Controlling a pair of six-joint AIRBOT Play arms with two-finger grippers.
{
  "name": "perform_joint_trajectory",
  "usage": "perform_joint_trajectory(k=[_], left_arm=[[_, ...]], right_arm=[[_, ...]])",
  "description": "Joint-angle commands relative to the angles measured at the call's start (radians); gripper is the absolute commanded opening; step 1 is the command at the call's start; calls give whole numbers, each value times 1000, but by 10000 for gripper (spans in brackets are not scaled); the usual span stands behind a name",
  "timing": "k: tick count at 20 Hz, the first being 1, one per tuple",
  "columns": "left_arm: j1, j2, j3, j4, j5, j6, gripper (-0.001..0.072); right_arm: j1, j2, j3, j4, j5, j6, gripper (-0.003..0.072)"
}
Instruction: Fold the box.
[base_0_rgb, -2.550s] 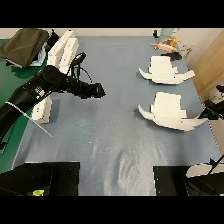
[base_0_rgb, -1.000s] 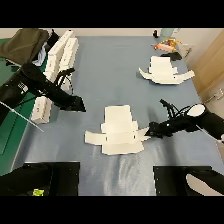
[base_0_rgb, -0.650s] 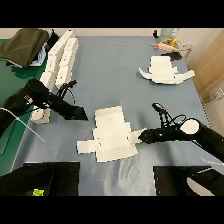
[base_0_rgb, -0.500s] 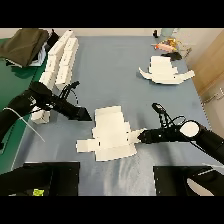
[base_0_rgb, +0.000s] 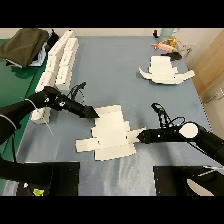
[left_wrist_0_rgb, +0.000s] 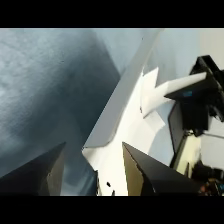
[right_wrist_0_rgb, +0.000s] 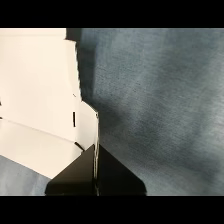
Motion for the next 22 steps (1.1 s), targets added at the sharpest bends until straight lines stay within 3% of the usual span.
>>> perform_joint_trajectory(k=[1, 2, 3, 4, 5, 6, 7, 12, 15, 16, 19, 22], left_arm=[[-33, -84, 50, -26, -60, 85, 526], [-47, -97, 61, -26, -72, 86, 503], [-60, -104, 68, -26, -86, 99, 364], [-70, -105, 69, -26, -100, 116, 294], [-77, -105, 69, -22, -116, 127, 292], [-80, -105, 68, -15, -129, 134, 217], [-80, -105, 69, -3, -145, 145, 34], [-79, -105, 71, -8, -153, 154, 16], [-79, -105, 72, -43, -152, 134, 16], [-79, -105, 81, -63, -150, 171, 16], [-85, -93, 128, -86, -120, 262, 13], [-134, -21, 132, -69, -15, 367, 12]], right_arm=[[1, 1, 0, -2, -2, 0, 4], [2, 1, 0, -2, -2, 0, 5], [1, 1, 0, -2, -1, 0, 5], [2, 1, 0, -2, -1, 0, 4], [1, 1, 0, -2, -2, 0, 5], [1, 1, 0, -2, -2, 0, 5], [1, 1, 0, -3, -3, 0, 5], [1, 1, 0, -6, -10, 0, 27], [0, 4, 2, -41, -14, 6, 213], [-1, 5, 10, -72, -17, 37, 228], [-1, 10, 87, -317, -26, 246, 229], [-1, 9, 175, -563, -22, 417, 228]])
